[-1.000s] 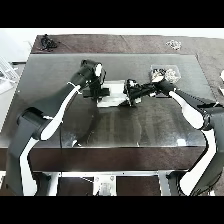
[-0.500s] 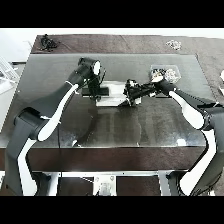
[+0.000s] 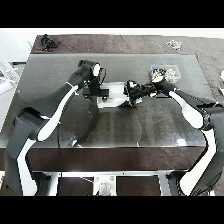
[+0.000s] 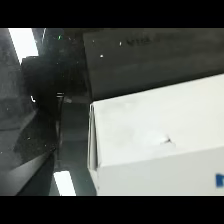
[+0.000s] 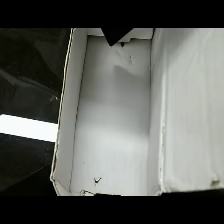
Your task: Fold the box and place the chain.
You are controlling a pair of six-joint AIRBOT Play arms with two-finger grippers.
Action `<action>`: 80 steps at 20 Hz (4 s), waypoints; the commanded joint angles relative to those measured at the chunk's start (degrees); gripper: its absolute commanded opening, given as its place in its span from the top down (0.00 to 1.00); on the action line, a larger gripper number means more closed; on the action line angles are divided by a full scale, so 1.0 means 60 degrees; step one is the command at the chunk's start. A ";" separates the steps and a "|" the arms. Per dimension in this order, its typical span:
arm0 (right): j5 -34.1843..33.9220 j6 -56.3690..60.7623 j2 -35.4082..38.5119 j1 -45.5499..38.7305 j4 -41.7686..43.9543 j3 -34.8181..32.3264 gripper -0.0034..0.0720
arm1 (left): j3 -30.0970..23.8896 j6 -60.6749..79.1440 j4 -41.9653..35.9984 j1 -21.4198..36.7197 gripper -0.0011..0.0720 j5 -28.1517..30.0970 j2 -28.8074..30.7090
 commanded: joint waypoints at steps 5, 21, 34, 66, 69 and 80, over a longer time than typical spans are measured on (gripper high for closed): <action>0.0044 0.0018 0.0007 0.0004 0.0047 0.0004 0.27 | -0.0007 0.2947 -0.0058 0.0000 0.02 -0.1111 0.0951; 0.0044 0.0018 0.0007 0.0004 0.0047 0.0004 0.27 | -0.2867 1.4236 -0.5880 0.3665 0.00 0.0721 0.1851; 0.0044 0.0018 0.0007 0.0004 0.0047 0.0004 0.27 | -0.4295 2.0961 -0.9096 0.3661 0.00 0.2783 0.0594; 0.0044 0.0018 0.0007 0.0004 0.0047 0.0004 0.27 | -0.4313 2.1238 -0.9745 0.3184 0.00 0.3373 -0.0015; 0.0044 0.0018 0.0007 0.0004 0.0047 0.0004 0.27 | -0.4313 2.1365 -0.9759 0.3184 0.00 0.3344 -0.0015; 0.0044 0.0018 0.0007 0.0004 0.0047 0.0004 0.27 | -0.4317 2.1788 -0.9796 0.3184 0.17 0.3144 -0.0044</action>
